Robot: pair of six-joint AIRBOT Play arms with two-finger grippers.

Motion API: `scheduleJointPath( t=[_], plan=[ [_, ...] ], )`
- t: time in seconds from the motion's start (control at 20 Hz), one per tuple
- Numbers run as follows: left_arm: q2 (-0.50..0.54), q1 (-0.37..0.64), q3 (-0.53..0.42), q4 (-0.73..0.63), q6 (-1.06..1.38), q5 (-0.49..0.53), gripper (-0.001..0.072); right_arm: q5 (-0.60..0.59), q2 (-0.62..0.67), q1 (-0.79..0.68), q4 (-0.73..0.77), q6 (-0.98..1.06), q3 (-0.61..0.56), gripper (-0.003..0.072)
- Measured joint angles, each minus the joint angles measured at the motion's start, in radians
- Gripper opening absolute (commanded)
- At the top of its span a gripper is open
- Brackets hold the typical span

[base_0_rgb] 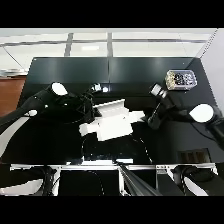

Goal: Fold the box and place the chain.

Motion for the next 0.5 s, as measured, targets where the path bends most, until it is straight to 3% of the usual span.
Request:
scheduleJointPath(
  t=[0.2,0.5],
  plan=[
    [-0.033,-0.038,-0.016,-0.003,0.122,0.106,0.0027,-0.056,-0.004,0.109,-0.014,-0.180,-0.087,0.0704],
    [-0.058,-0.059,-0.020,-0.013,0.174,0.132,0.0027,-0.110,-0.043,0.201,-0.019,-0.314,-0.149,0.0704]
  ],
)
